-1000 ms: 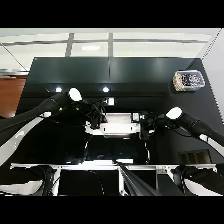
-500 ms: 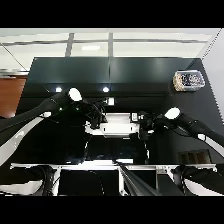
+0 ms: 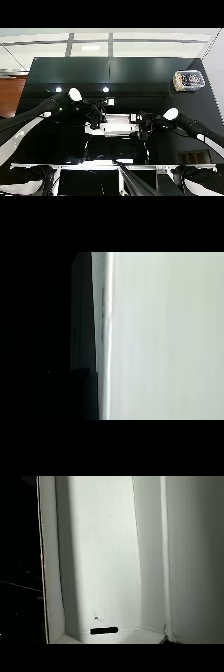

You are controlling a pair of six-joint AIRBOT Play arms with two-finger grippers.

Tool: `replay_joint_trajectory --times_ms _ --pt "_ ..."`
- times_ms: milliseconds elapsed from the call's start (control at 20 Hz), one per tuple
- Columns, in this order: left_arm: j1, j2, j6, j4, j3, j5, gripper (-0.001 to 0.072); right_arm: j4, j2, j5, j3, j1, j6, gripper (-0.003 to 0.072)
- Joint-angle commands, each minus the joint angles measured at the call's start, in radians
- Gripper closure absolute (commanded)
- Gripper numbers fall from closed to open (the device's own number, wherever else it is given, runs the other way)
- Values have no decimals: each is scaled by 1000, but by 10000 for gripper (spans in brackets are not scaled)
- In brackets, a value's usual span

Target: Fold the box and place the chain.

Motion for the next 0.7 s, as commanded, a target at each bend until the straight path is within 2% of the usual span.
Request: replay_joint_trajectory --times_ms 0,50,100,150,350,500,550,600,650 --pt "0 0 -1 0 0 3 677 -1 -1 -4 0 1 1 285" --pt "0 1 -1 0 0 3 596 -1 -1 -4 0 1 1 285" --pt "2 6 -1 1 0 3 405 -1 -1 -4 0 1 1 285" --pt "5 17 -2 1 0 3 273 -1 -1 -4 0 1 1 285" --pt "45 115 -139 64 1 -15 72 7 -1 -28 0 1 19 284" --pt "73 221 -335 193 1 -117 68 23 -1 -58 0 1 37 284" --pt "77 250 -412 230 1 -171 96 22 -1 -57 0 1 37 284" --pt "78 270 -484 251 1 -224 202 22 -1 -57 0 1 37 284" --pt "77 282 -550 254 0 -289 432 22 -1 -57 0 1 37 284"
